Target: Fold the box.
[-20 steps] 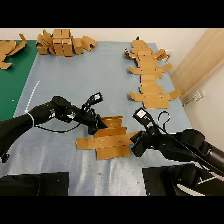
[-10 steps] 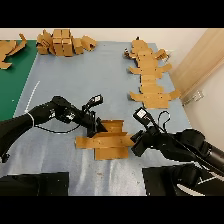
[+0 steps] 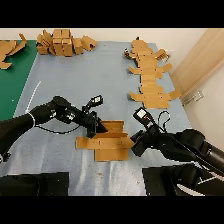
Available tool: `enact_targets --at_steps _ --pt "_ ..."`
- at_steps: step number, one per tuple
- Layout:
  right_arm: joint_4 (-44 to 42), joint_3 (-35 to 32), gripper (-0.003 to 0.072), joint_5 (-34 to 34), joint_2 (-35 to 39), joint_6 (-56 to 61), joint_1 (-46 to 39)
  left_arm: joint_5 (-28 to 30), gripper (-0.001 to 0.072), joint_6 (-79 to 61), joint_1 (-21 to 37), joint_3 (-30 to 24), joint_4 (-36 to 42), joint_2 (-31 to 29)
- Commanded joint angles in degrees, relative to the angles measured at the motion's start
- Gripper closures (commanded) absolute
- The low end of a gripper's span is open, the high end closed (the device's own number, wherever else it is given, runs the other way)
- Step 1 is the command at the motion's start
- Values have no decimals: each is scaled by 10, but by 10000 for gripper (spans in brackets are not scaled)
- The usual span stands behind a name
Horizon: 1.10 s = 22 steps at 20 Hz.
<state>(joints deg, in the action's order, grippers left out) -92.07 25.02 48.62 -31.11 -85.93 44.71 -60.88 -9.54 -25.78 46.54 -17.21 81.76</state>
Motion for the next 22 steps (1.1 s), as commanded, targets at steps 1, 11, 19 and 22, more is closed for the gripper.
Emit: enact_targets --at_steps 1,11,19,22 --pt "2 0 686 -1 0 0 1 2 695 -30 0 0 32 0" --pt "2 0 686 -2 0 1 1 63 695 -29 0 -14 37 4" --pt "21 0 686 -2 0 15 0 34 695 -30 0 -32 44 4" --pt "21 0 686 -2 0 15 0 38 695 -30 1 -32 44 4"
